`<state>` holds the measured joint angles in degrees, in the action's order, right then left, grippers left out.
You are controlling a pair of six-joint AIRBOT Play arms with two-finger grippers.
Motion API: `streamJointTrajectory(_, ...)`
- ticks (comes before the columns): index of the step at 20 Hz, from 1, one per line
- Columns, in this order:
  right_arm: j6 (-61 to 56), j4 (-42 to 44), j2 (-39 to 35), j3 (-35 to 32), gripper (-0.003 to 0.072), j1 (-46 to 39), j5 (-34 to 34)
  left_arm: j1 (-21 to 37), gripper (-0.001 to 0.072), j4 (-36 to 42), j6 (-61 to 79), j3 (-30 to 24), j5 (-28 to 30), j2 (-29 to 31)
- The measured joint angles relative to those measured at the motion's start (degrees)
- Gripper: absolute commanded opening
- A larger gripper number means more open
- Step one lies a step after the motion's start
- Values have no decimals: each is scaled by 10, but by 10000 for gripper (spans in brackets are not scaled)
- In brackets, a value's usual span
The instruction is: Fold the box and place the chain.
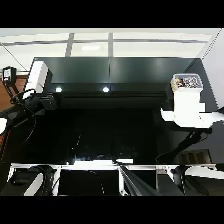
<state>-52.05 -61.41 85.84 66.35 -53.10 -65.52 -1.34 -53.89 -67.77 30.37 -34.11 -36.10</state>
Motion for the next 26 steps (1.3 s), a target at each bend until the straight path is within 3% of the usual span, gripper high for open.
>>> streamJointTrajectory(5,44,-35,20,9,473,24,-19,0,702,4,0,0,-10,-4)
streamJointTrajectory(6,46,-40,22,10,359,27,-24,0,702,5,0,0,-10,-7)
streamJointTrajectory(7,46,-46,23,11,171,28,-27,0,702,5,0,0,-11,-9)
streamJointTrajectory(8,46,-48,24,11,39,30,-30,-1,702,6,0,0,-11,-12)
streamJointTrajectory(9,45,-50,25,11,13,30,-31,-1,702,6,0,0,-11,-14)
streamJointTrajectory(14,50,-19,25,11,18,32,-69,-1,702,6,0,0,-13,-21)
streamJointTrajectory(20,67,113,8,-11,18,48,-157,-1,702,6,0,0,-13,-22)
streamJointTrajectory(24,117,234,-58,-104,18,104,-156,-5,702,12,1,0,-28,-24)
streamJointTrajectory(26,151,309,-116,-179,18,153,-119,-18,702,15,2,0,-40,-31)
